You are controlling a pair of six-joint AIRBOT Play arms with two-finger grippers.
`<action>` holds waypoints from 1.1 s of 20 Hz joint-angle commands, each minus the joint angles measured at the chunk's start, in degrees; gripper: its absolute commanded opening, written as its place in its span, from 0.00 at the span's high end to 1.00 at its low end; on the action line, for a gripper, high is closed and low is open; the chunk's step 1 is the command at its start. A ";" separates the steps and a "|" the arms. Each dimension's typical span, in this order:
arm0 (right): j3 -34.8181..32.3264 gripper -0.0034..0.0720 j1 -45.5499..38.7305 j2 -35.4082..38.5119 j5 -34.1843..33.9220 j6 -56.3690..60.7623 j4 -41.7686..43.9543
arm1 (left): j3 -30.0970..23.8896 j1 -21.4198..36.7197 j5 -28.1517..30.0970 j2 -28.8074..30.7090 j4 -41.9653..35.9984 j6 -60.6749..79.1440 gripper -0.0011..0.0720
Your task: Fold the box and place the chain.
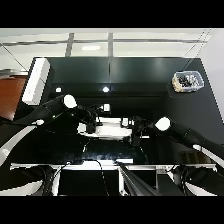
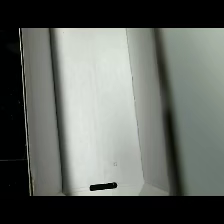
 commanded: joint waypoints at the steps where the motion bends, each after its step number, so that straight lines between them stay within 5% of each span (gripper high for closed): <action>1: 0.02 0.15 -0.57 -0.04 0.24 0.17 -0.26 | -0.04 -0.02 0.00 -0.02 0.02 -0.02 0.95; 4: 0.02 0.15 -0.66 -0.04 0.31 0.20 -0.44 | -0.04 -0.02 0.00 -0.02 0.02 -0.02 0.94; 7: 0.00 0.39 -0.68 -0.04 0.35 0.17 -0.44 | -0.04 -0.02 0.02 -0.02 0.00 -0.02 0.94; 11: 0.02 0.40 -0.68 -0.04 0.48 0.15 -0.46 | 0.11 -0.02 -1.25 0.07 0.02 -0.02 0.94; 12: 0.02 0.40 -0.68 -0.04 0.68 0.13 -0.46 | 0.11 -0.02 -1.60 0.31 0.02 -0.04 0.87; 14: 0.02 0.40 -0.68 -0.04 0.72 0.11 -0.48 | 0.13 -0.02 -1.66 1.20 0.02 -0.04 0.54; 16: 0.02 0.40 -0.68 -0.04 0.72 0.11 -0.48 | 0.52 0.09 -1.66 2.21 0.11 -0.07 0.08; 17: 0.02 0.40 -0.68 -0.04 0.72 0.11 -0.48 | 0.90 0.39 -1.68 2.71 0.07 -0.76 0.02; 22: 0.02 0.40 -0.68 -0.04 0.70 0.11 -0.48 | 2.34 4.17 -4.68 8.09 8.46 -13.94 0.02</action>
